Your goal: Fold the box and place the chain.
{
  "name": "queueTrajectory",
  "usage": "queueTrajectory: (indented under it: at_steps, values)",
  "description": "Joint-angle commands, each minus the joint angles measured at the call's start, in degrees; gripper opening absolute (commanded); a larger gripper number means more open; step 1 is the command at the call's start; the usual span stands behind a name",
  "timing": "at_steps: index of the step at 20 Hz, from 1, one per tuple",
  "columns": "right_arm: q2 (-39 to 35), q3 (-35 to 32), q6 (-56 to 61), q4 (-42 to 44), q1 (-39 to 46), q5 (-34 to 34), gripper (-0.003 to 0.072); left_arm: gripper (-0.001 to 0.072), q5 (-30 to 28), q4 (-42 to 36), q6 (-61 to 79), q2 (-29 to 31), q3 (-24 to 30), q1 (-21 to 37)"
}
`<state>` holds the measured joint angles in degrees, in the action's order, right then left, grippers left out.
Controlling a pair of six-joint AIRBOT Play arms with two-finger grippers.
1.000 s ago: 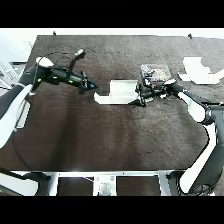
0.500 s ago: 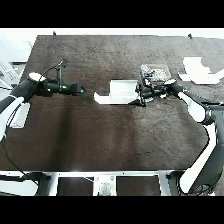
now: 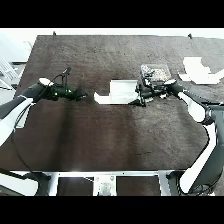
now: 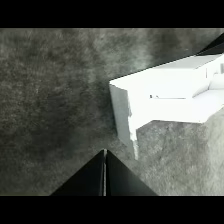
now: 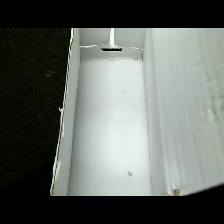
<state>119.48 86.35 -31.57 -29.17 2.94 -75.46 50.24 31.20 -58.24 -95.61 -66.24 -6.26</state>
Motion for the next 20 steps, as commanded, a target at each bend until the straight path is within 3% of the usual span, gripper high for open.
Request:
queueTrajectory:
  at_steps: [1,10,14,20]
  values:
    - [0.02,-0.02,0.02,0.02,0.02,-0.02,0.0497,0.0020,0.17,0.17,-3.37,-3.28,-1.53,-0.57]
    - [0.02,-0.02,0.02,0.02,0.02,-0.02,0.0497,0.0020,3.41,6.49,-14.32,-13.25,-12.87,-8.15]
    - [0.02,-0.02,0.02,0.02,0.02,-0.02,0.0497,0.0019,1.99,6.05,-14.84,-13.60,-14.23,-10.88]
    - [0.02,-0.02,0.02,0.02,0.02,-0.02,0.0497,0.0022,6.40,6.62,-14.58,-12.83,-18.56,-10.86]
